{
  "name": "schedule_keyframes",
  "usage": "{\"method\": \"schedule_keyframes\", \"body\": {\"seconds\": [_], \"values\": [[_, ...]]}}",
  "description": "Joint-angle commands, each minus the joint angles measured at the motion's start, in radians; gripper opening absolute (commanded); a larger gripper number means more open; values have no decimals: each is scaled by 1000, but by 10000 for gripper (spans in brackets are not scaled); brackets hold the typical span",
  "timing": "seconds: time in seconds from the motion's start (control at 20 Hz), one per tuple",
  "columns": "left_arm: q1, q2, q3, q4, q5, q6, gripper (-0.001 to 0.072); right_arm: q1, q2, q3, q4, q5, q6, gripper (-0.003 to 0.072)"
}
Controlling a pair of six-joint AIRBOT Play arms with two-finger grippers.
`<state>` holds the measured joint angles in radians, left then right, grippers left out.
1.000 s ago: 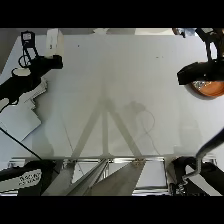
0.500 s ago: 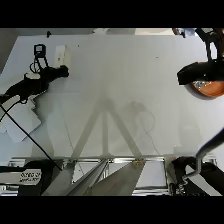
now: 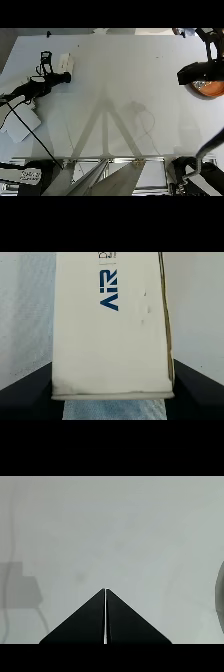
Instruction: Fold the box and place the chain.
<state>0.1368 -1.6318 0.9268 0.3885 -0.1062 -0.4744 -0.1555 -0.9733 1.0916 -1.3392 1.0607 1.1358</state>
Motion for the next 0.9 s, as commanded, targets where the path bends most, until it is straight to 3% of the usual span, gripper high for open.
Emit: {"method": "schedule_keyframes", "body": {"seconds": [0.0, 0.1, 0.35, 0.85], "values": [[2, 2, -1, 13, -3, 2, 644, 0, 1, 1, 0, 0, 0, 20], [2, 3, -1, 14, -4, 3, 702, 0, 1, 1, 0, 0, 0, 20], [2, 57, -1, 21, -67, 2, 701, 0, 1, 1, 0, 0, 0, 20], [2, 358, -1, 19, -110, -2, 698, 0, 1, 1, 0, 0, 0, 20]]}}
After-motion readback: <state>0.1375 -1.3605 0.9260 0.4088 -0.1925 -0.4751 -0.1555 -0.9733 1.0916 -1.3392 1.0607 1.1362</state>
